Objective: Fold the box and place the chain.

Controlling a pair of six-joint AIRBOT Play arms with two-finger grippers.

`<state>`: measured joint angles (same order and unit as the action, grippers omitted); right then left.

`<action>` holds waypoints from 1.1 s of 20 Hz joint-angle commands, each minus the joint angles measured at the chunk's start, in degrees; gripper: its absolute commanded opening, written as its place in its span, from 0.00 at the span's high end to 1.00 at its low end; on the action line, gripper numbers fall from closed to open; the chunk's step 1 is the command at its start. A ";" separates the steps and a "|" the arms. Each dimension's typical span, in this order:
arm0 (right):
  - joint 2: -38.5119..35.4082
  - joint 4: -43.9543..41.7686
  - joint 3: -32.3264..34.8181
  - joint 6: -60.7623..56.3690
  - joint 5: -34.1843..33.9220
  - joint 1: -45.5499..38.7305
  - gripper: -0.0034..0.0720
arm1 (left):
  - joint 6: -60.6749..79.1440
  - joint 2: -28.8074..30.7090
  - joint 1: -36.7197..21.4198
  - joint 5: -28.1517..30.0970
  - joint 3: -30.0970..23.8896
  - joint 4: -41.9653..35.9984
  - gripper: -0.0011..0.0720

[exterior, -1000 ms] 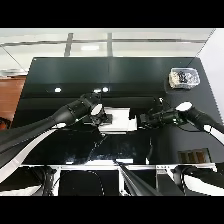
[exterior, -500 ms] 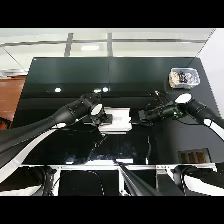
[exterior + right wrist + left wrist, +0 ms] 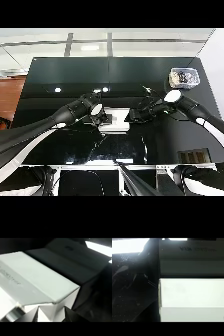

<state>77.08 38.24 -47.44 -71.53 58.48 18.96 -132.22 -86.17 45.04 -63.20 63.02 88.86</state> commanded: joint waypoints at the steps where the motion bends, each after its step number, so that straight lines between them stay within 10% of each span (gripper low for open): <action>1: 0.04 12.07 -2.80 -14.19 -3.89 4.96 0.48 | 0.00 0.00 -0.04 0.02 0.07 -0.02 0.95; 17: 10.03 47.30 -17.81 -54.40 5.40 21.88 0.49 | 0.00 0.00 -0.04 -0.11 0.07 0.00 0.95; 21: 10.54 47.19 -18.14 -54.49 6.10 21.88 0.64 | 0.00 0.00 -0.04 -0.09 0.07 0.00 0.95; 22: 10.54 46.42 -18.14 -54.38 6.08 21.88 0.87 | 0.00 0.00 -0.04 -0.09 0.07 0.00 0.95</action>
<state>87.22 84.44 -65.10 -124.60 63.70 40.58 -132.31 -86.17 45.04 -63.09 63.05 88.82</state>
